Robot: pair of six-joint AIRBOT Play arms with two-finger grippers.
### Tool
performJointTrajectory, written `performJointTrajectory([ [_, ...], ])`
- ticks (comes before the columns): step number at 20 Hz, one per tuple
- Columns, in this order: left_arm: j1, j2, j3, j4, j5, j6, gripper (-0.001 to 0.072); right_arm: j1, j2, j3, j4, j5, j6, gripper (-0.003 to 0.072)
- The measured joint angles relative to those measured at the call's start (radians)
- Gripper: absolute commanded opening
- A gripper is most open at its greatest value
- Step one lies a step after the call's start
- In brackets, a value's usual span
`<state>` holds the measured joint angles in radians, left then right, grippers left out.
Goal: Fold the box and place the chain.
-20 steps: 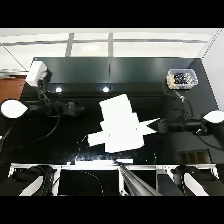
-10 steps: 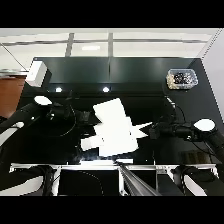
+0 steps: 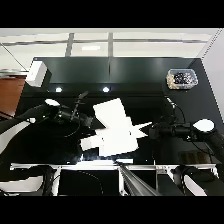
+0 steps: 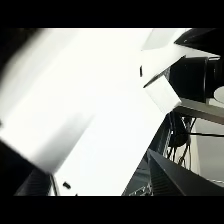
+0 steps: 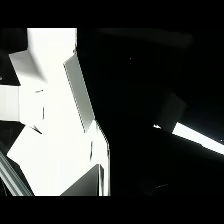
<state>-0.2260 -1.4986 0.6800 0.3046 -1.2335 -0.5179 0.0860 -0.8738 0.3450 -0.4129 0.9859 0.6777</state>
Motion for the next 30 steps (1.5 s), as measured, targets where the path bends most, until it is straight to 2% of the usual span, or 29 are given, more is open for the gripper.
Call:
performJointTrajectory([
  [3,-0.018,-0.012,0.031,0.009,0.0,0.04,0.0686,0.0,0.0,0.0,0.0,0.0,0.003,0.0053],
  [4,-0.023,-0.018,0.043,0.026,-0.004,0.046,0.0663,0.0,0.0,0.0,0.001,0.0,0.003,0.0053],
  [5,-0.026,-0.026,0.055,0.041,-0.014,0.053,0.0588,0.0,0.0,0.0,0.001,0.0,0.003,0.0053],
  [6,-0.028,-0.035,0.066,0.05,-0.026,0.056,0.0545,0.0,0.0,0.0,0.001,0.0,0.003,0.0053],
  [8,-0.031,-0.06,0.085,0.069,-0.063,0.061,0.0388,0.0,0.0,0.0,0.001,0.0,0.004,0.0053],
  [9,-0.032,-0.071,0.093,0.078,-0.074,0.066,0.0357,0.0,0.0,0.0,0.001,-0.001,0.004,0.0053],
  [15,-0.04,-0.099,0.111,0.131,-0.109,0.096,0.033,0.0,0.0,0.0,0.001,-0.003,0.007,0.0053],
  [16,-0.044,-0.101,0.111,0.139,-0.11,0.1,0.0265,0.0,0.0,0.0,0.001,-0.003,0.007,0.0053],
  [17,-0.05,-0.101,0.113,0.147,-0.112,0.106,0.0256,0.0,0.0,0.0,0.001,-0.003,0.007,0.0053],
  [18,-0.057,-0.103,0.113,0.154,-0.111,0.112,0.0144,0.0,0.0,0.0,0.0,-0.003,0.007,0.0053],
  [20,-0.068,-0.103,0.115,0.173,-0.109,0.119,0.003,0.0,0.0,0.0,0.0,-0.003,0.007,0.0055],
  [21,-0.072,-0.103,0.119,0.183,-0.11,0.124,0.0032,0.0,0.0,0.0,0.0,-0.003,0.007,0.0122],
  [23,-0.077,-0.104,0.132,0.21,-0.109,0.125,0.0031,0.0,0.0,0.0,0.0,-0.003,0.018,0.0709],
  [26,-0.08,-0.102,0.167,0.247,-0.119,0.125,0.003,-0.029,0.0,0.018,-0.008,0.032,0.039,0.0703],
  [30,-0.093,-0.066,0.219,0.325,-0.109,0.127,0.0026,-0.122,0.0,0.13,-0.096,0.171,0.049,0.0702],
])
